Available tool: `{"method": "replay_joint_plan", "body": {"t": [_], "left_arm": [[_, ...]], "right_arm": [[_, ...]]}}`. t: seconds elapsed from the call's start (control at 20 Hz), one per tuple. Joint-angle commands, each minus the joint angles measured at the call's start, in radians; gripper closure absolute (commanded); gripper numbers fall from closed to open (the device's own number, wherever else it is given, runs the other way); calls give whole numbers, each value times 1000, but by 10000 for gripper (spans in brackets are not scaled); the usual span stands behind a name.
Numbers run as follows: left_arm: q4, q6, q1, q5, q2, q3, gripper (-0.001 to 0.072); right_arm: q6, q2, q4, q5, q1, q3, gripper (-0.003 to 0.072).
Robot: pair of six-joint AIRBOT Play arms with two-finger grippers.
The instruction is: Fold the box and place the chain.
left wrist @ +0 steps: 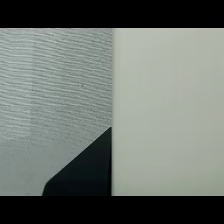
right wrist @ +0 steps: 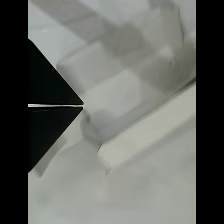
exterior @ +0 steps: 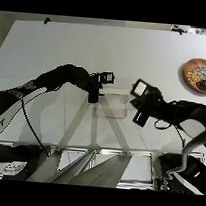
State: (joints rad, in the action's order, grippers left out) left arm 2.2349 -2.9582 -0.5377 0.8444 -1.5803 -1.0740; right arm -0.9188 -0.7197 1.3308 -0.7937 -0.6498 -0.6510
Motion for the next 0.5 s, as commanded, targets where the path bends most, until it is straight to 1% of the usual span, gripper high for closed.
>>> {"method": "replay_joint_plan", "body": {"t": [0.0, 0.1, 0.15, 0.2, 0.25, 0.3, 0.35, 0.4, 0.45], "left_arm": [[0, 0, 0, 0, -1, 0, 694], [0, 0, 0, -1, -1, 0, 694], [0, 0, 0, -1, -1, 0, 694], [0, 0, 0, -1, -1, 0, 694], [0, 0, 0, -1, -1, 0, 694], [0, 0, 0, -1, -1, 0, 694], [0, 0, 0, -1, -1, 0, 694], [0, 0, 0, -1, -1, 0, 694], [0, 0, 0, -1, -1, 0, 694]], "right_arm": [[-31, 43, 101, 21, -154, 42, 675], [-159, 84, 277, 24, -212, 122, 673], [-204, 101, 316, 24, -224, 174, 673], [-206, 112, 319, 25, -228, 222, 672], [-200, 117, 318, 28, -228, 265, 655], [-198, 116, 319, 29, -228, 292, 521], [-199, 116, 320, 31, -228, 303, 202], [-200, 116, 315, 58, -228, 304, -16], [-198, 116, 313, 108, -228, 304, -31]]}}
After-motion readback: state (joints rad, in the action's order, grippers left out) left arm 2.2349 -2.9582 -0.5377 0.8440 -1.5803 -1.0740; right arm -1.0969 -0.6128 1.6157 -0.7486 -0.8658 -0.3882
